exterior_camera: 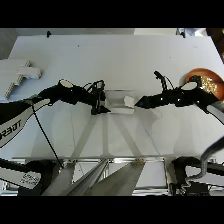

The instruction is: Fold the box and place the chain.

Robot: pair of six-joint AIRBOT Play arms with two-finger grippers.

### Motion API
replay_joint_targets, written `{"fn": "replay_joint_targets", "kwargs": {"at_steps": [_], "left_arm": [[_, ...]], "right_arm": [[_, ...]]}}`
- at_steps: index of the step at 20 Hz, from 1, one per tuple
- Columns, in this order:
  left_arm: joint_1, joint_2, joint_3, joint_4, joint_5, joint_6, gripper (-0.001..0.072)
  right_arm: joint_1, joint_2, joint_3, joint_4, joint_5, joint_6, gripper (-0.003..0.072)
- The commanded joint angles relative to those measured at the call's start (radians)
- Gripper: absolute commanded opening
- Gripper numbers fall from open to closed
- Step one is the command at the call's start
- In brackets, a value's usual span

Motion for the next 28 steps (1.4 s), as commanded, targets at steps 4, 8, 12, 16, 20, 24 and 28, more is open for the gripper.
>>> {"fn": "replay_joint_targets", "kwargs": {"at_steps": [4, 8, 12, 16, 20, 24, 28], "left_arm": [[0.000, 0.000, 0.000, 0.003, -0.003, 0.003, 0.0456], [0.000, 0.000, 0.000, 0.003, -0.003, 0.003, 0.0456], [0.000, 0.000, 0.000, 0.003, -0.003, 0.003, 0.0456], [0.000, 0.000, 0.000, 0.003, -0.003, 0.003, 0.0456], [0.000, 0.000, 0.000, 0.003, -0.003, 0.003, 0.0456], [0.000, 0.000, 0.000, 0.003, -0.003, 0.003, 0.0456], [0.000, 0.000, 0.000, 0.003, -0.003, 0.003, 0.0456]], "right_arm": [[0.000, 0.002, 0.000, -0.043, -0.026, 0.000, 0.0456], [-0.002, 0.027, 0.000, -0.042, -0.010, -0.003, 0.0454], [-0.046, 0.071, 0.000, -0.008, 0.041, -0.021, 0.0454], [-0.012, 0.071, 0.000, 0.010, 0.036, -0.073, 0.0455], [0.059, 0.071, 0.000, 0.012, -0.050, -0.075, 0.0456], [0.087, 0.071, -0.001, 0.032, -0.059, -0.074, 0.0457], [0.115, 0.067, 0.000, 0.055, -0.108, -0.066, 0.0455]]}}
